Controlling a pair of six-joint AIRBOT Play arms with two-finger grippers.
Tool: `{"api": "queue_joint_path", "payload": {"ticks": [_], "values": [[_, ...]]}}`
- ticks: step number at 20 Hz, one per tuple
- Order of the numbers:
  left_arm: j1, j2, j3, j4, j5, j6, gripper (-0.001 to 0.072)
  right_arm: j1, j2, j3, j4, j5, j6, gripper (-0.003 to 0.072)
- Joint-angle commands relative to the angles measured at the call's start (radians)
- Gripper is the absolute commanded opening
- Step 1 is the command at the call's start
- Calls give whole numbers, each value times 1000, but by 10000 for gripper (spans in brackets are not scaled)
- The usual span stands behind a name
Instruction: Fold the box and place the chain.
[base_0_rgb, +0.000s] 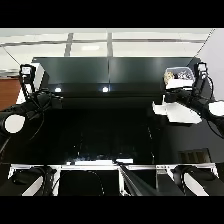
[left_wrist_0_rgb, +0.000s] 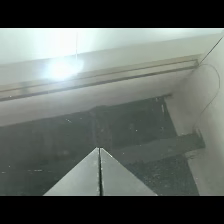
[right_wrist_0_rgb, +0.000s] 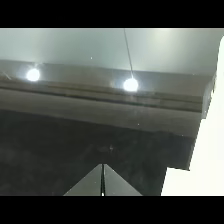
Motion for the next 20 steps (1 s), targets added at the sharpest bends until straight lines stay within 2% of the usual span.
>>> {"api": "queue_joint_path", "payload": {"ticks": [1,3,4,5,6,7,9,10,11,12,13,14,17,20], "values": [[-1,-3,-1,-5,7,-5,33,1,0,0,5,-7,0,28],[-1,-21,0,-18,39,-9,35,1,-6,0,38,-10,7,28],[-1,-35,1,-86,42,-2,161,1,-12,0,42,-1,7,31],[-3,-54,1,-134,37,6,485,1,-17,0,38,21,6,151],[-16,-73,2,-159,18,16,715,1,-23,0,33,33,6,529],[-38,-91,8,-152,-16,55,703,-2,-24,0,24,55,6,704],[-85,-111,47,-82,-75,125,682,-13,-24,9,-43,101,63,704],[-106,-108,77,-71,-125,101,633,-34,-24,27,-130,110,201,703],[-130,-106,94,-71,-156,98,631,-72,-24,53,-283,118,414,704],[-156,-106,94,-61,-149,99,638,-134,-24,92,-496,157,644,703],[-171,-111,94,-31,-138,97,707,-201,-24,130,-677,205,805,703],[-173,-117,94,-6,-121,76,713,-278,-25,164,-801,246,888,703],[-164,-135,94,15,-68,13,714,-483,-43,218,-858,258,887,704],[-138,-167,94,11,-72,-151,707,-620,-137,241,-858,245,887,703]]}}
